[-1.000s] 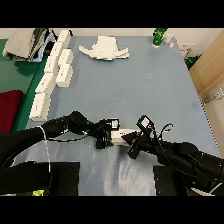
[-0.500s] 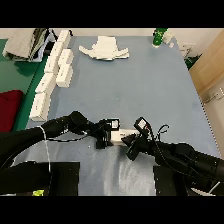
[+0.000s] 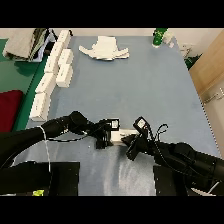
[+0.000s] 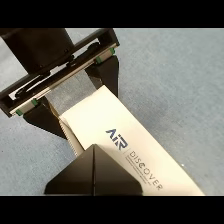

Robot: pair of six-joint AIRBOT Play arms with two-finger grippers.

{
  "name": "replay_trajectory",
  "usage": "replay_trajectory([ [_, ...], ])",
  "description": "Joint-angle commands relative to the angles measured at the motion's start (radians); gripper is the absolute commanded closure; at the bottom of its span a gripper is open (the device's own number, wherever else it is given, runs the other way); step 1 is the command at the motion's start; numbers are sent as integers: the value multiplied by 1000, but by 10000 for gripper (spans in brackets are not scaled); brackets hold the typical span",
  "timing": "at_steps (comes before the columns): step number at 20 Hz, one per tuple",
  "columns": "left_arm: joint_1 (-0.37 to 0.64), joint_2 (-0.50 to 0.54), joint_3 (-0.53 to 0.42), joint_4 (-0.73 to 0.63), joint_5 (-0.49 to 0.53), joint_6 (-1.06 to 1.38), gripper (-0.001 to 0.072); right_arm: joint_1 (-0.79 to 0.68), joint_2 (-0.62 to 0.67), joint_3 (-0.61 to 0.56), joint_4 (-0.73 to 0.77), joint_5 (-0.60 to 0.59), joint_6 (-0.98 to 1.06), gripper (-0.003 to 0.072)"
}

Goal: Fold the box.

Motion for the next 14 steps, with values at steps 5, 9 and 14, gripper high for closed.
replay_trajectory([
  [5,0,0,0,0,0,0,189,1,-2,-1,-1,-14,0,684],
  [9,0,0,0,0,0,0,189,1,9,0,-3,-10,0,684],
  [14,0,0,0,0,0,0,190,0,86,-1,-16,-10,0,684],
])
